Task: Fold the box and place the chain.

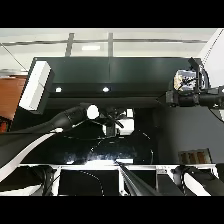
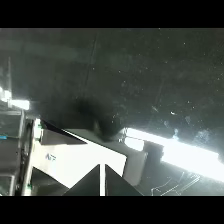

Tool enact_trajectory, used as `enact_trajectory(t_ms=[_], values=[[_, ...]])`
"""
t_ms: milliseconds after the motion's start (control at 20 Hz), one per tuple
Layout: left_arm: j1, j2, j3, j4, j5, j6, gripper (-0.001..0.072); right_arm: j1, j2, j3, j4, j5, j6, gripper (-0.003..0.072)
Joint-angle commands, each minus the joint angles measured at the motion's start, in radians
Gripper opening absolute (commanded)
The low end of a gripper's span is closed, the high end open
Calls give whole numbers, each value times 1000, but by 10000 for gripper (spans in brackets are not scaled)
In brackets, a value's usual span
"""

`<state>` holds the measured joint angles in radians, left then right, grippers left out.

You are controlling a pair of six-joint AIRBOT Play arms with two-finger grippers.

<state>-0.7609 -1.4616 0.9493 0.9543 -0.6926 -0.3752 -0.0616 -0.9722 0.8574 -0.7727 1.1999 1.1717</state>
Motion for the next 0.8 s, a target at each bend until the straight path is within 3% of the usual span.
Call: enact_trajectory(t_ms=[0,250,350,550,750], values=[[80,58,1,16,-85,-101,269,-8,1,0,0,1,0,40],[396,224,-58,189,-345,-403,269,-26,1,0,-3,5,0,40],[588,322,-142,241,-377,-521,277,-26,1,0,-4,4,-1,40],[1038,507,-275,240,-420,-537,277,-26,0,0,-8,-14,-2,40],[1362,533,-276,320,-441,-507,277,-26,0,0,-16,-35,-2,40]])
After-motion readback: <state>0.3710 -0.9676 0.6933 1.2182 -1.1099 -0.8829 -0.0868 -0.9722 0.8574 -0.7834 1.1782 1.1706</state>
